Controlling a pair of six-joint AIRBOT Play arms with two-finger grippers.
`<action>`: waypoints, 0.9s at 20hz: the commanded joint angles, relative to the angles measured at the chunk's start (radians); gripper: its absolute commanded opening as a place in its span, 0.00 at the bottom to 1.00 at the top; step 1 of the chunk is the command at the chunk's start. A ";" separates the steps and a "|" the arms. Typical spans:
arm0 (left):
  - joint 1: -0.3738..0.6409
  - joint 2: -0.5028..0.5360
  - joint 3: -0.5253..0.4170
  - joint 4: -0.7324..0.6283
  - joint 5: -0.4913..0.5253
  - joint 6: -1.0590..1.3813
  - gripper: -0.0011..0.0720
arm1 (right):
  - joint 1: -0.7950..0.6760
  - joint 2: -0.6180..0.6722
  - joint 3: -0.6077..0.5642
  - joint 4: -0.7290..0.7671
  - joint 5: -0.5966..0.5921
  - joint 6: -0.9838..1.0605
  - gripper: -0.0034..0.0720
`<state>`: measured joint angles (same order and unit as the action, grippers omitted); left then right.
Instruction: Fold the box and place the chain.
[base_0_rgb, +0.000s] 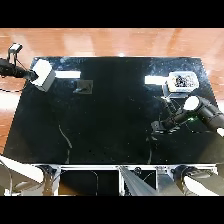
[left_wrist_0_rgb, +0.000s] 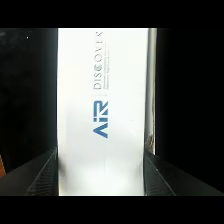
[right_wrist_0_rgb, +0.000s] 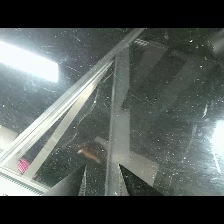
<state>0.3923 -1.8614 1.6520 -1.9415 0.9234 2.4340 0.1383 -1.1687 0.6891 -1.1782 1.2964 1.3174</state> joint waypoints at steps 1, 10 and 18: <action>-0.002 0.001 0.018 -0.004 -0.016 -0.010 0.87 | 0.000 0.000 0.000 0.000 0.000 0.006 0.38; -0.015 0.042 0.112 -0.037 0.072 -0.102 0.87 | -0.001 0.000 0.002 -0.005 -0.033 0.007 0.39; -0.119 0.185 0.175 -0.125 0.356 -0.526 0.03 | -0.001 0.001 0.441 -0.165 -0.008 0.026 0.11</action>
<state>0.3206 -1.7443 1.8290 -2.0384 1.1755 2.0327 0.1383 -1.1690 0.9524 -1.2892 1.2671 1.3308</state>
